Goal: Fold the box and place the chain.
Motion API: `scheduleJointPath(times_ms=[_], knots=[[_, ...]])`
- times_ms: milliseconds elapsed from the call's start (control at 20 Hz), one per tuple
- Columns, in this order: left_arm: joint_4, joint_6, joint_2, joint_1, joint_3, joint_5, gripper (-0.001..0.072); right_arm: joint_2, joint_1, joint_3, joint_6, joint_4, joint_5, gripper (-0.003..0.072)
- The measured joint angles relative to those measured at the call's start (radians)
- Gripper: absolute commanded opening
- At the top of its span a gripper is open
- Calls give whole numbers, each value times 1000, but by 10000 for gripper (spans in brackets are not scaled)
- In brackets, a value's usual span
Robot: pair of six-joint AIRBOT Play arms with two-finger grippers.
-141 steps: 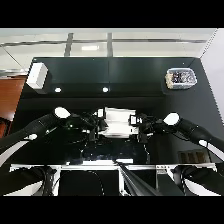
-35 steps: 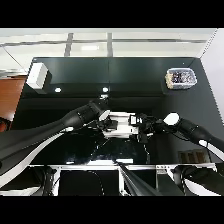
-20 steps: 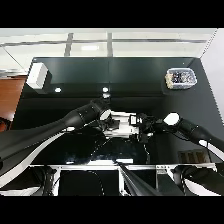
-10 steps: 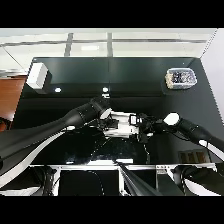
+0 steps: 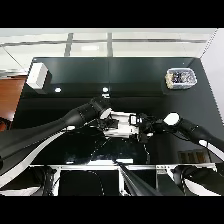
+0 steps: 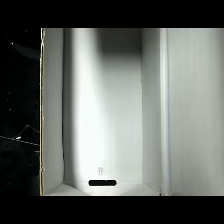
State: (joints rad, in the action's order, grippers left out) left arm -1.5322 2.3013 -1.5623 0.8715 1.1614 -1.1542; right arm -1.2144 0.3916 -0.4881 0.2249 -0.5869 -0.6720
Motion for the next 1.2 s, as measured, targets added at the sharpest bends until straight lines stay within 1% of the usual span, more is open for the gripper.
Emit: scheduleJointPath(times_ms=[50,100,150,250,350,550,650,750,800,850,900,950,1050,1200], knots=[[1,0,0,0,0,0,24,0,0,0,0,0,-1,371],[4,0,0,0,0,0,24,0,0,0,0,0,-2,682],[7,-2,0,0,0,2,24,0,0,0,0,0,-1,720],[13,-2,0,0,0,1,24,6,0,0,-27,-5,-2,720],[18,-2,0,0,0,0,24,35,-5,-1,-63,-48,-26,720],[22,-2,0,0,0,-6,24,139,-33,-6,-148,-144,-109,720],[22,-2,0,0,0,-6,24,173,-51,-7,-172,-194,-117,720],[23,-2,0,0,0,-7,24,191,-58,-7,-175,-219,-125,514],[23,-2,0,0,0,-7,24,196,-58,-7,-170,-227,-132,433],[23,-2,0,0,0,-7,24,200,-53,-7,-164,-230,-131,319],[23,-2,0,0,0,-7,24,201,-47,-7,-156,-233,-130,175],[23,-2,0,0,0,-7,24,201,-39,-7,-154,-233,-130,158],[23,-1,0,0,0,-6,24,195,-24,-7,-148,-229,-116,158],[23,-1,0,0,0,-3,24,173,-8,-6,-146,-152,-83,159]])
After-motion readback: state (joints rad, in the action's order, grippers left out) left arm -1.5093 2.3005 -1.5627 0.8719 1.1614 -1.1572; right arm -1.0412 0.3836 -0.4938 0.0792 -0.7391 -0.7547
